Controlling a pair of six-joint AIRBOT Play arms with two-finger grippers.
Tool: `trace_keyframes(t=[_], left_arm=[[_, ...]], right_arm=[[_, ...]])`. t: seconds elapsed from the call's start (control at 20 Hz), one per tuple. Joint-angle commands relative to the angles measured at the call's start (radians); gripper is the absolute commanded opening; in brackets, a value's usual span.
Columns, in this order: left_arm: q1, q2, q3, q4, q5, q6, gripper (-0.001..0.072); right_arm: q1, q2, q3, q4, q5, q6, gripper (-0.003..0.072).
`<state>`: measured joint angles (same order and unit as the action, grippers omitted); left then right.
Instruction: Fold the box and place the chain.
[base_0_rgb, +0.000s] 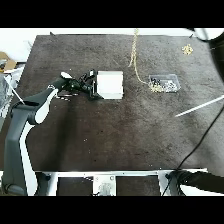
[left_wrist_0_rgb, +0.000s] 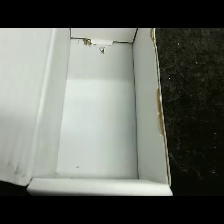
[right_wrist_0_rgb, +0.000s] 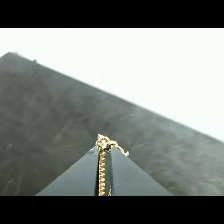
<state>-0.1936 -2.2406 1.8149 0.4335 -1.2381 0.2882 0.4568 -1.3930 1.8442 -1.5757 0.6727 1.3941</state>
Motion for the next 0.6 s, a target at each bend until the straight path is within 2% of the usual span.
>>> trace_keyframes(t=[0.0,0.25,0.4,0.55], left_arm=[[0.0,0.0,0.0,0.0,0.0,0.0,0.0233],[0.0,0.0,0.0,0.0,0.0,0.0,0.0234],[0.0,0.0,0.0,0.0,0.0,0.0,0.0234],[0.0,0.0,0.0,0.0,0.0,0.0,0.0234]], right_arm=[[0.054,-0.08,0.0,0.003,0.032,-0.006,0.001],[0.103,-0.211,-0.002,0.013,0.144,-0.005,0.001],[0.103,-0.288,-0.035,0.011,0.147,-0.002,0.001],[0.103,-0.312,-0.105,0.009,0.147,0.021,0.001]])
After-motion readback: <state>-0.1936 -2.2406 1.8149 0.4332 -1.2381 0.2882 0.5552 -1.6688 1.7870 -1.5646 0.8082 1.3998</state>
